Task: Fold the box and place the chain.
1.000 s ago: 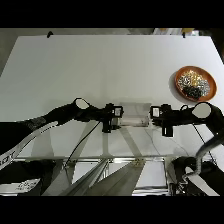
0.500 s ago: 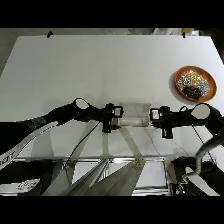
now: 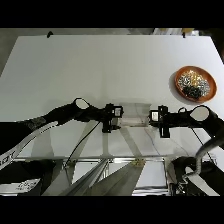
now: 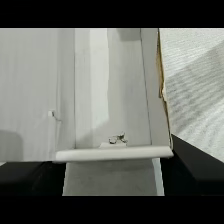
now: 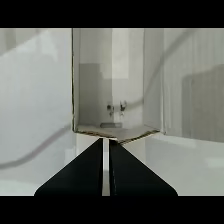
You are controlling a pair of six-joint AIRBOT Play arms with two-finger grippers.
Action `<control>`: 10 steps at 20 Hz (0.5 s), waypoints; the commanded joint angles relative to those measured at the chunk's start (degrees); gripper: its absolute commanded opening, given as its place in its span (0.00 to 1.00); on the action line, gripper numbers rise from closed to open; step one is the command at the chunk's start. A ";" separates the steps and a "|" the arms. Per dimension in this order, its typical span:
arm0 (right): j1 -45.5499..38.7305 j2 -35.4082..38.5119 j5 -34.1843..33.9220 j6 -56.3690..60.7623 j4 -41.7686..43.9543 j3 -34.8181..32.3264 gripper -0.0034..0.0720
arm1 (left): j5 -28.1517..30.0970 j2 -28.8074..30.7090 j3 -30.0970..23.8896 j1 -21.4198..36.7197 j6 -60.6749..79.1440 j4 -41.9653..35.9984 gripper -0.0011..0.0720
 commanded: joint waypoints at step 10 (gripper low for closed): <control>6.67 -7.17 -5.62 -1.55 7.17 -0.72 0.31 | 0.00 0.07 -0.02 0.02 0.04 0.00 0.22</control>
